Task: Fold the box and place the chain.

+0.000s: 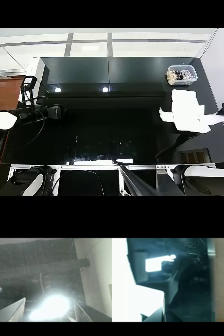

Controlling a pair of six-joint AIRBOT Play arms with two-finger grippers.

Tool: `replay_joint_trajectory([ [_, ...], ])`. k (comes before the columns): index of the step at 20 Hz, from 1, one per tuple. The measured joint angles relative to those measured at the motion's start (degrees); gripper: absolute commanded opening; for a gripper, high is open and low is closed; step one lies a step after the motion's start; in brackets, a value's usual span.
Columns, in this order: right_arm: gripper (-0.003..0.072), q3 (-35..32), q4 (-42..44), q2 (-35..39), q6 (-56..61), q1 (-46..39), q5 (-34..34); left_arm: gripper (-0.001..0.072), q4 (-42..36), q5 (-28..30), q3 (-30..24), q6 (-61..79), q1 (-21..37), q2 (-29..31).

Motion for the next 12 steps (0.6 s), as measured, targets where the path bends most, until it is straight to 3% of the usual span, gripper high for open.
replay_joint_trajectory([
  [8,0.0020,-17.6,15.1,20.3,5.0,16.1,-2.4,0.0697,-0.1,-0.6,0.0,0.0,0.0,0.0],
  [12,0.0020,-31.1,30.2,31.9,6.3,27.1,-11.7,0.0693,-2.6,-0.9,-0.1,0.0,0.0,-0.1],
])
